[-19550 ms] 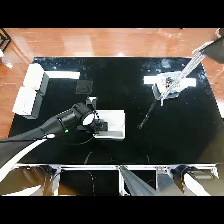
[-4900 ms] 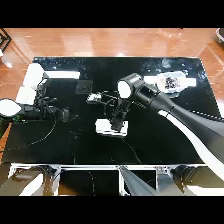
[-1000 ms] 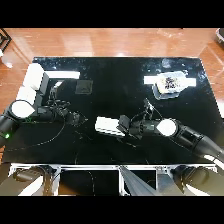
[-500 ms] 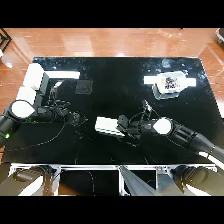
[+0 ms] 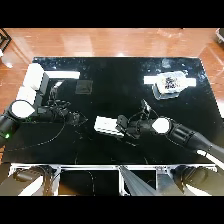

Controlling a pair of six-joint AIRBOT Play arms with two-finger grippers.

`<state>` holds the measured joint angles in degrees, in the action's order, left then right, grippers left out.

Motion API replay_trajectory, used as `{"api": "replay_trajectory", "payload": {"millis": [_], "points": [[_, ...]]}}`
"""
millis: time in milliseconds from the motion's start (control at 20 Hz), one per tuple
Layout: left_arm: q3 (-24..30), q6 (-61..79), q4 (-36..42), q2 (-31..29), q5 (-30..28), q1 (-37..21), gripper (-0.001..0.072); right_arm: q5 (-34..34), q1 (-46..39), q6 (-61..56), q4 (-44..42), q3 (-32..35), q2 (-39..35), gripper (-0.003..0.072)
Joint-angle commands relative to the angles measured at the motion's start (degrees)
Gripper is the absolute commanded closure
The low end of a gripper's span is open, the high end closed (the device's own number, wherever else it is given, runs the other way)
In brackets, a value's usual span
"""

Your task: Fold the box and place the chain.

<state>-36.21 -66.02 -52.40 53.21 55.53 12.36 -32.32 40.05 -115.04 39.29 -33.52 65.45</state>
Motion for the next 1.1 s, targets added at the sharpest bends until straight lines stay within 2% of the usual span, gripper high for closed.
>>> {"api": "replay_trajectory", "payload": {"millis": [0,200,350,450,600,750,1050], "points": [[0.0,0.0,0.0,0.0,0.0,0.0,0.007,-1.2,0.1,1.8,-1.9,-0.2,0.1,0.0663],[-0.1,0.1,0.0,0.0,0.3,0.0,0.007,-1.4,-0.1,12.7,-12.9,-0.4,-3.6,0.0663],[-1.3,1.8,0.0,0.4,1.6,0.0,0.007,-1.6,-1.3,14.5,-13.6,-1.4,-8.5,0.0663],[-4.3,4.3,0.0,2.3,4.4,0.0,0.007,-1.6,-3.8,16.0,-13.0,-1.4,-11.8,0.0663],[-10.8,12.0,1.3,7.4,8.7,0.1,0.007,-3.2,-10.6,17.6,-7.1,-1.4,-14.7,0.0663],[-16.8,26.3,5.1,14.0,14.5,0.9,0.007,-5.2,-17.0,17.6,1.0,-1.4,-14.9,0.0663],[-18.2,60.0,5.3,20.4,12.6,11.1,0.0067,-6.6,-19.8,17.6,9.6,-1.4,-14.9,0.0663]]}}
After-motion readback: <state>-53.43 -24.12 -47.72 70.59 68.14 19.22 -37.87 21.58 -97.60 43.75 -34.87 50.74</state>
